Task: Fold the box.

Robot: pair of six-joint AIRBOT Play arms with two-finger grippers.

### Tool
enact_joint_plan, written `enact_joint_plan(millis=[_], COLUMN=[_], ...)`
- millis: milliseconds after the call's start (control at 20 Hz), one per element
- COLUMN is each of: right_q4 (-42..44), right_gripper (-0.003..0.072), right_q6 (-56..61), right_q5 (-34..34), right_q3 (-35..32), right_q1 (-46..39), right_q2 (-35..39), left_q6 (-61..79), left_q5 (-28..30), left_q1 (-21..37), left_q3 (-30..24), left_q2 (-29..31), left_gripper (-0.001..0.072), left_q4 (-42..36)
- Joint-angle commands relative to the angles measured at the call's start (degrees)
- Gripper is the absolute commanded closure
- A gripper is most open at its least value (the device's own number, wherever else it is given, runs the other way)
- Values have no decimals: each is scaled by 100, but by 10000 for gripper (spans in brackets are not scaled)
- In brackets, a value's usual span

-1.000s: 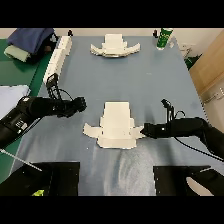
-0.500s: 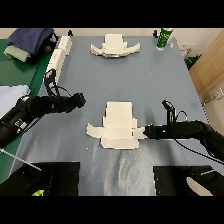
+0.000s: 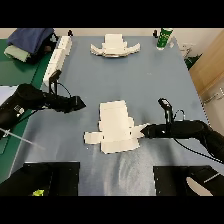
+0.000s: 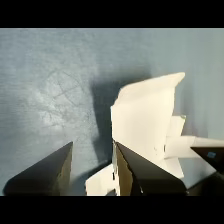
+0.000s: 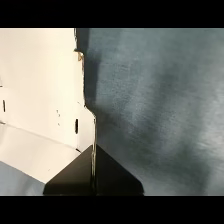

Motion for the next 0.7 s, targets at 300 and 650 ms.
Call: enact_joint_plan(millis=[300,650], right_q4=[109,109], right_gripper=[685,685], right_q6=[-273,-151], right_q5=[197,195], right_q3=[-4,-4], right_q1=[481,516], right_q2=[66,66], left_q6=[3132,3501], left_q5=[-1294,-1939], left_q1=[229,138], left_q3=[175,601], left_q2=[-2173,-3213], left_gripper=[298,299], left_q4=[-2175,-2140])
